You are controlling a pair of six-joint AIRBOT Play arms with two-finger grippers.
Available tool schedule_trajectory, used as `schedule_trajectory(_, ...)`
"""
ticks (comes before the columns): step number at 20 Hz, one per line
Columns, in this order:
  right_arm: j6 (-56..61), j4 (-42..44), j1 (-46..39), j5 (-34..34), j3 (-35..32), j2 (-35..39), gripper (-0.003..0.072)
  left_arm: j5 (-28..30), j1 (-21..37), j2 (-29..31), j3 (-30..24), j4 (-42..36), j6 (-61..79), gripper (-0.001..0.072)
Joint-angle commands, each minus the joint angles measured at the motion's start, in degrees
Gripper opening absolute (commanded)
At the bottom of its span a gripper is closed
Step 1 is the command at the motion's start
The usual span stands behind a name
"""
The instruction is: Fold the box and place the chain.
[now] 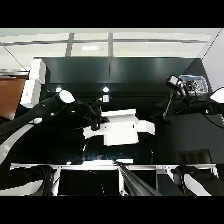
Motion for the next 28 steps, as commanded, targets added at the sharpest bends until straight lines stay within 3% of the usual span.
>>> schedule_trajectory(1, 0.2, -1.7, 3.7, -2.9, -2.6, 0.0, 0.071, 2.2, -0.3, -3.2, 0.1, 0.1, 4.1, 0.0026)
schedule_trajectory(5, 0.2, -1.1, 6.4, -4.9, -7.8, 0.0, 0.071, 1.8, -0.3, -4.4, 0.5, 0.4, 4.1, 0.0027)
schedule_trajectory(11, -5.2, -1.2, 13.7, -14.8, -15.8, -0.1, 0.071, 1.7, -0.4, -4.4, 0.5, 2.4, 4.0, 0.0028)
schedule_trajectory(13, -8.5, -1.2, 15.8, -15.2, -17.4, -0.2, 0.0711, 1.7, -0.4, -4.4, 0.5, 2.9, 4.0, 0.0027)
schedule_trajectory(24, -10.1, -3.1, 26.9, -22.9, -18.1, -1.7, 0.071, 1.9, -0.4, -4.4, 0.5, 2.9, 4.0, 0.0027)
schedule_trajectory(28, -12.8, 2.3, 28.1, -24.2, -18.0, -1.9, 0.071, 1.9, -0.4, -4.4, 0.5, 2.9, 4.0, 0.0027)
